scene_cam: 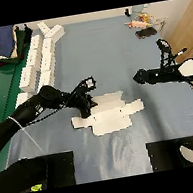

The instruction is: Fold the box.

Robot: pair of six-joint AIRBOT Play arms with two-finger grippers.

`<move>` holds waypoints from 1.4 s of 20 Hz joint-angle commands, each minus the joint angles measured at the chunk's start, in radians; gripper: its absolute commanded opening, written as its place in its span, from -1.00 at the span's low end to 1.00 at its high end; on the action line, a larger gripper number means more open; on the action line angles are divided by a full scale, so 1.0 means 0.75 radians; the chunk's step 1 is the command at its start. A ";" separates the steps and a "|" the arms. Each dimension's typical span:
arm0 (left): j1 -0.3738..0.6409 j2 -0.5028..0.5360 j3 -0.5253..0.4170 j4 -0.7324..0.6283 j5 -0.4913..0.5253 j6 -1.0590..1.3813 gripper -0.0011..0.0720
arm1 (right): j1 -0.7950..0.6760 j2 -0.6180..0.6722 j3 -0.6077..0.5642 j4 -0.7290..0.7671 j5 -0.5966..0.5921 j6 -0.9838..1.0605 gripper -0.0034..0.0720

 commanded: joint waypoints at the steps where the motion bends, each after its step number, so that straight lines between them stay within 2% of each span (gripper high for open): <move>1: -0.003 -0.002 -0.035 -0.004 0.010 0.002 -0.94 | 0.001 0.001 0.000 0.001 0.001 0.000 0.20; 7: -0.004 -0.002 -0.049 -0.005 0.003 0.020 -0.94 | 0.001 0.001 0.000 0.001 0.001 0.000 0.20; 15: -0.024 -0.002 -0.050 -0.009 -0.078 0.100 -0.94 | 0.001 0.001 0.000 0.002 0.002 0.001 0.20; 19: -0.069 -0.002 -0.050 -0.009 -0.072 0.110 -0.94 | 0.001 0.001 0.000 0.006 0.003 0.000 0.20; 26: -0.067 -0.003 -0.049 -0.009 -0.052 0.109 -0.93 | 0.001 0.001 0.000 0.009 0.014 0.000 0.19; 27: -0.067 -0.002 -0.049 -0.009 -0.053 0.108 -0.93 | 0.001 0.001 0.000 0.013 0.028 0.000 0.07; 28: -0.067 -0.002 -0.049 -0.009 -0.053 0.108 -0.93 | 0.001 0.001 0.001 0.015 0.058 0.000 -0.20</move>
